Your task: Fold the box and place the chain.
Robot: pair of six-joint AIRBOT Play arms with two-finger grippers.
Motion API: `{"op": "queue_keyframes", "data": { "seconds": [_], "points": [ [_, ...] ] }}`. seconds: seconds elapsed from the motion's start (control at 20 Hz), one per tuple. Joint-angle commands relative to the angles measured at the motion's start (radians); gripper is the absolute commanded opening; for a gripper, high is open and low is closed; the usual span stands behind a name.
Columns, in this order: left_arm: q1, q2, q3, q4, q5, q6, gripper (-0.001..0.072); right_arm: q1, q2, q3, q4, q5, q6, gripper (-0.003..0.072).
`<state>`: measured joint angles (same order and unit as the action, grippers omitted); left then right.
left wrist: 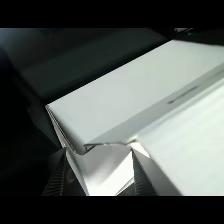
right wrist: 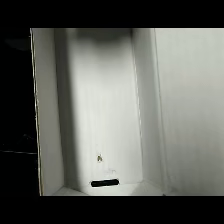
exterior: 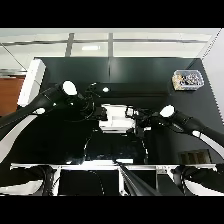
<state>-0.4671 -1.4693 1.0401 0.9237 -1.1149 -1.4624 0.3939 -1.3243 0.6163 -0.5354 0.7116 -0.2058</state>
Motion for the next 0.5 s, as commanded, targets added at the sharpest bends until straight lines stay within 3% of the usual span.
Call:
{"op": "queue_keyframes", "data": {
  "seconds": [0.0, 0.2, 0.45],
  "points": [
    [-0.029, 0.000, 0.011, 0.032, 0.010, -0.094, 0.0493, 0.001, 0.000, 0.000, 0.000, 0.001, 0.000, 0.0126],
    [-0.073, 0.000, 0.011, 0.113, 0.048, -0.189, 0.0492, 0.001, 0.000, 0.000, 0.000, 0.001, 0.000, 0.0126],
    [-0.161, 0.000, 0.014, 0.344, 0.091, -0.374, 0.0493, 0.001, 0.000, 0.000, 0.000, 0.001, 0.000, 0.0126]
  ]
}}
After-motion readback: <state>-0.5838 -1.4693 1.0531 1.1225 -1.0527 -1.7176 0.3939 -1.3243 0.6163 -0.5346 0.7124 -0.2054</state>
